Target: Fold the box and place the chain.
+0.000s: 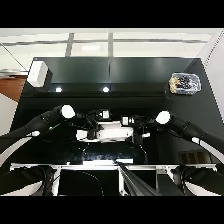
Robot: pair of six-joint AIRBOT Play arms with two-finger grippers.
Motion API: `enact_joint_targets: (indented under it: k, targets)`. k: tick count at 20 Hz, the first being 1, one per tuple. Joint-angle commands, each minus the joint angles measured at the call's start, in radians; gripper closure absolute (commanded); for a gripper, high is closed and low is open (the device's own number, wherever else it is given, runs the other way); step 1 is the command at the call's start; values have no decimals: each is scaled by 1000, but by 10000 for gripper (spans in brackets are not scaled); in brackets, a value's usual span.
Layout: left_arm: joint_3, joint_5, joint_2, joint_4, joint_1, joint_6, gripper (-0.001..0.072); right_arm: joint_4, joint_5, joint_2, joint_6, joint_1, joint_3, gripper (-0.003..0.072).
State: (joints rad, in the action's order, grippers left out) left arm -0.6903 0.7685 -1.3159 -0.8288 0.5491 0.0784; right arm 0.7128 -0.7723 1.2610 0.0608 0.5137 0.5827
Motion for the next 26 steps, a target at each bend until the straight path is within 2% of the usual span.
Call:
enact_joint_targets:
  k: [1,3,4,5,9,10,11,13,19,21,23,25,26]
  targets:
    - [0,0,0,0,0,0,680,3,13,0,-1,12,-19,88]
    - [0,0,0,0,0,0,680,3,35,0,-2,37,-23,88]
    - [0,0,0,0,0,0,680,2,51,0,-2,51,-23,136]
    - [0,0,0,0,0,0,680,2,64,0,-2,61,-23,220]
    - [0,-1,5,-1,-1,0,669,5,71,-3,-35,50,-23,223]
    - [0,-1,10,-1,-1,0,548,6,71,-6,-39,46,-23,222]
    - [-1,-2,17,-3,-2,0,389,6,71,-10,-43,45,-23,221]
    - [-8,1,34,-11,-2,0,187,7,71,-22,-45,45,-23,221]
    - [-13,3,130,-33,-53,80,170,116,85,-32,-156,45,-22,221]
    - [-13,39,179,-76,-92,153,170,116,85,-32,-159,45,-22,221]
    - [-13,145,238,-140,-134,259,171,116,86,-32,-159,45,-22,221]
    - [-13,296,294,-188,-174,405,184,115,90,-32,-159,45,-22,221]
    - [-13,383,315,-192,-193,493,315,115,97,-32,-159,45,-22,221]
